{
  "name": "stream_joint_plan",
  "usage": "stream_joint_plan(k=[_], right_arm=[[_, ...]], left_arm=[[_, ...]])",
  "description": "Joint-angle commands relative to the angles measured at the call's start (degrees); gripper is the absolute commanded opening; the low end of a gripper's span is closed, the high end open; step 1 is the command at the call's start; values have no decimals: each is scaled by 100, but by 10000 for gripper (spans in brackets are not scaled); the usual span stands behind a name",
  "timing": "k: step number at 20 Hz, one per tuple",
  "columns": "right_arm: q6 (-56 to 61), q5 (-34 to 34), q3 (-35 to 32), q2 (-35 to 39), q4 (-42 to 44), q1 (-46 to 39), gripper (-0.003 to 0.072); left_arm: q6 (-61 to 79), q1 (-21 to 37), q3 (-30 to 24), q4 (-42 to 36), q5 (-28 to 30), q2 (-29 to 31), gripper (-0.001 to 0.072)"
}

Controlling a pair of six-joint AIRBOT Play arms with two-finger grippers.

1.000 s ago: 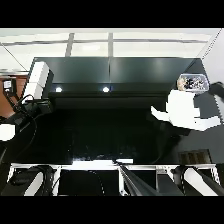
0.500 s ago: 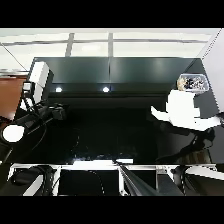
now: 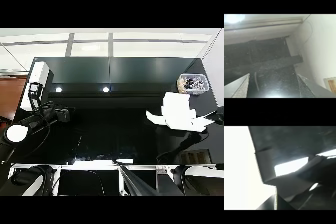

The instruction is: Fold the box and place the chain.

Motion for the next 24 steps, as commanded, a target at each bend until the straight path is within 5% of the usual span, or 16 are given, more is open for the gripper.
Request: stream_joint_plan(k=[1, 9, 14, 18, 24], right_arm=[[-199, 837, 7, 87, 516, 133, 13], [-1895, -1047, -2830, 1906, 3989, 2079, 13], [-2024, -2487, -4284, 3373, 4513, 3917, 13], [-2022, -3171, -4535, 3545, 4824, 5106, 13], [-1934, -3484, -4535, 3545, 4841, 5746, 13]], left_arm=[[-2, -11, 2, -61, -7, -4, 707], [-22, -11, -2, -1137, -50, -304, 707], [2, -11, 4, -2155, -387, -612, 705], [1143, -4, 326, -3139, -1257, -1639, 705], [2312, -9, 1912, -3687, -3392, -4024, 703]])
